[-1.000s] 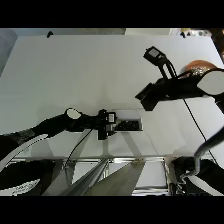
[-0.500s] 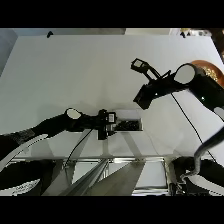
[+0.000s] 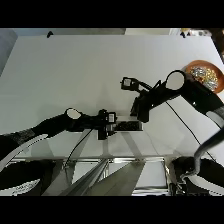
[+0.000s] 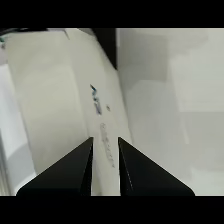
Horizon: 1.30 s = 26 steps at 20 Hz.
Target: Fold the box and place the chain.
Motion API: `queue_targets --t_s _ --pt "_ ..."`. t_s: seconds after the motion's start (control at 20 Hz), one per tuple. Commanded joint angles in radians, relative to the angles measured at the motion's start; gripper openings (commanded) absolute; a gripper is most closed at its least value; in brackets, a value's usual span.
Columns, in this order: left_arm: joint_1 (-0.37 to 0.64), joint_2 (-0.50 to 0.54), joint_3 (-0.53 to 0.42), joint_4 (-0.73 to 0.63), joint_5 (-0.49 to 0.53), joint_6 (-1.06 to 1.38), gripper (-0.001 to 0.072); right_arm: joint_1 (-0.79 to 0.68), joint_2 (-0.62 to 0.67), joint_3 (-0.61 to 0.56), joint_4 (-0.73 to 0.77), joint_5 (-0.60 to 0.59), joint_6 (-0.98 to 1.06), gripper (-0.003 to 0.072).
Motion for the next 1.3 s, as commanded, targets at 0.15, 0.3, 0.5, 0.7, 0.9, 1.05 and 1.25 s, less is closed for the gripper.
queue_targets --t_s 0.15,0.3,0.5,0.7,0.9,1.05,1.25 --pt "0.000 0.001 0.000 0.000 0.000 0.000 0.0373 0.080 0.082 -0.087 0.040 -0.035 -0.116 0.0208" --pt "0.000 0.001 0.000 0.000 0.000 0.000 0.0373 0.095 0.082 -0.113 0.003 -0.054 -0.115 0.0273" --pt "0.000 0.001 0.000 0.000 0.000 0.000 0.0373 0.097 0.087 -0.113 -0.006 -0.070 -0.116 0.0300" --pt "0.000 0.001 0.000 0.000 0.000 0.000 0.0373 0.097 0.087 -0.113 -0.068 -0.114 -0.104 0.0251" --pt "0.000 0.001 0.000 0.000 0.000 0.000 0.0373 0.097 0.087 -0.113 -0.072 -0.116 -0.082 0.0174" --pt "0.000 0.001 0.000 0.000 0.000 0.000 0.0373 0.097 0.087 -0.114 -0.071 -0.108 -0.081 0.0078" --pt "0.000 0.001 0.000 0.000 0.000 0.000 0.0373 0.097 0.087 -0.143 -0.072 -0.098 -0.079 0.0049"
